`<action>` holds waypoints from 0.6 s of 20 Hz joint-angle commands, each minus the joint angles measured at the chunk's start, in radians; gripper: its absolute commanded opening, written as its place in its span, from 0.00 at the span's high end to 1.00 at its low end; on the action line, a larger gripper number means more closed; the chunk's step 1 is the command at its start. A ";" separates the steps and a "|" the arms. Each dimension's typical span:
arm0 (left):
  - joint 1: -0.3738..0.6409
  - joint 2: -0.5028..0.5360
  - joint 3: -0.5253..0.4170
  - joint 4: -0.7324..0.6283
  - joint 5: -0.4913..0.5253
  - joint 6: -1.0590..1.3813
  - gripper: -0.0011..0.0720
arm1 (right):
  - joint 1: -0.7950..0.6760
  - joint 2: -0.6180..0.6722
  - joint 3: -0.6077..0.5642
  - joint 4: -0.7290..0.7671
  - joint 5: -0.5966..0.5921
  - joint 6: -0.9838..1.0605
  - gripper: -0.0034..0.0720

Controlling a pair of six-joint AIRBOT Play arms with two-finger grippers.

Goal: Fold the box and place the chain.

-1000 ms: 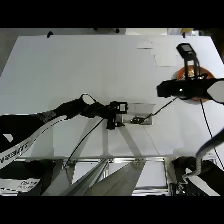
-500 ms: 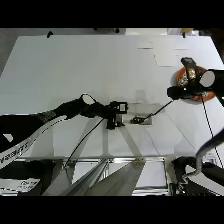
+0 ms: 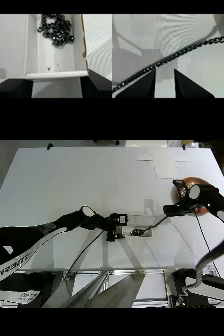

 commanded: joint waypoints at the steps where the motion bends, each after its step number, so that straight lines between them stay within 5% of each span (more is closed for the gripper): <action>1: 0.000 0.000 0.000 0.000 0.000 0.000 0.70 | 0.000 -0.032 -0.003 -0.001 -0.014 0.000 0.61; 9: 0.000 0.000 0.000 0.000 0.000 0.000 0.70 | 0.000 -0.063 -0.004 0.000 -0.024 0.004 0.66; 12: 0.000 0.000 0.000 0.000 0.000 0.000 0.70 | 0.000 -0.069 -0.004 0.000 -0.019 0.003 0.81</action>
